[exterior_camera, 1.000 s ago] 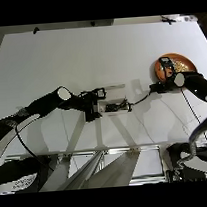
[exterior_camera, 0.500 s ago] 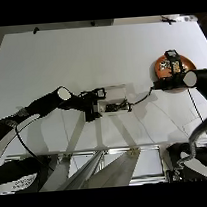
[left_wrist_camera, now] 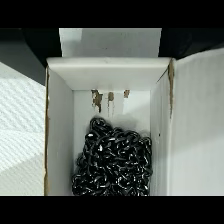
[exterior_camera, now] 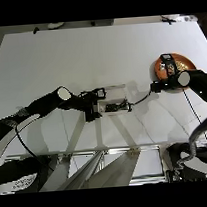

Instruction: Fold the box and place the chain.

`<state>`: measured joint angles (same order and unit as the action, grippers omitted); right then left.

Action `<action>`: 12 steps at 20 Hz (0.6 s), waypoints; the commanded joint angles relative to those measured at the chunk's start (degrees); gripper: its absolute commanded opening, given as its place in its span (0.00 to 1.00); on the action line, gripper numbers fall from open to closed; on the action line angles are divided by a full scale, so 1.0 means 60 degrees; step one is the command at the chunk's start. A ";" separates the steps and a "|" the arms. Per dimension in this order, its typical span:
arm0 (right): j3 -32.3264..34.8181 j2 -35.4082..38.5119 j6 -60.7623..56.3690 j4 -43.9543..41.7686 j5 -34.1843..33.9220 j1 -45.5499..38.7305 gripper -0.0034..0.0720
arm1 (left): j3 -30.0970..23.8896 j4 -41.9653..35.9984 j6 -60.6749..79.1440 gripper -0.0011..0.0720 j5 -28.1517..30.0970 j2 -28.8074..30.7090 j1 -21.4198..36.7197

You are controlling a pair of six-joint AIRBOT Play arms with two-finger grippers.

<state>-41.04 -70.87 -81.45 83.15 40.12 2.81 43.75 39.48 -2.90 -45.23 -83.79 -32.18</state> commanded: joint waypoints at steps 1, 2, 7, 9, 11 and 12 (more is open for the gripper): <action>-0.0007 -0.0612 0.0488 -0.0729 -0.0284 -0.0004 0.59 | -0.0004 0.0000 0.0004 0.55 0.0004 0.0004 -0.0007; -0.0007 -0.0674 0.0535 -0.0790 -0.0357 -0.0004 0.59 | -0.0004 0.0000 0.0004 0.55 0.0004 0.0004 -0.0007; -0.0007 -0.0750 0.0597 -0.0812 -0.0444 -0.0004 0.46 | -0.0004 0.0000 0.0004 0.55 0.0004 0.0004 -0.0007; -0.0007 -0.0900 0.0597 -0.0809 -0.0284 -0.0004 0.44 | -0.0004 0.0000 0.0004 0.55 0.0000 0.0004 -0.0007; -0.0007 -0.1002 0.0594 -0.0812 -0.0189 -0.0004 0.34 | -0.0004 0.0000 0.0004 0.55 0.0000 0.0004 -0.0007; -0.0007 -0.1005 0.0594 -0.0812 -0.0193 -0.0004 0.25 | -0.0004 0.0000 0.0004 0.55 0.0004 0.0004 -0.0007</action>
<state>-41.12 -76.14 -78.04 78.74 38.22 2.72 43.75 39.48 -2.90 -45.23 -83.79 -32.18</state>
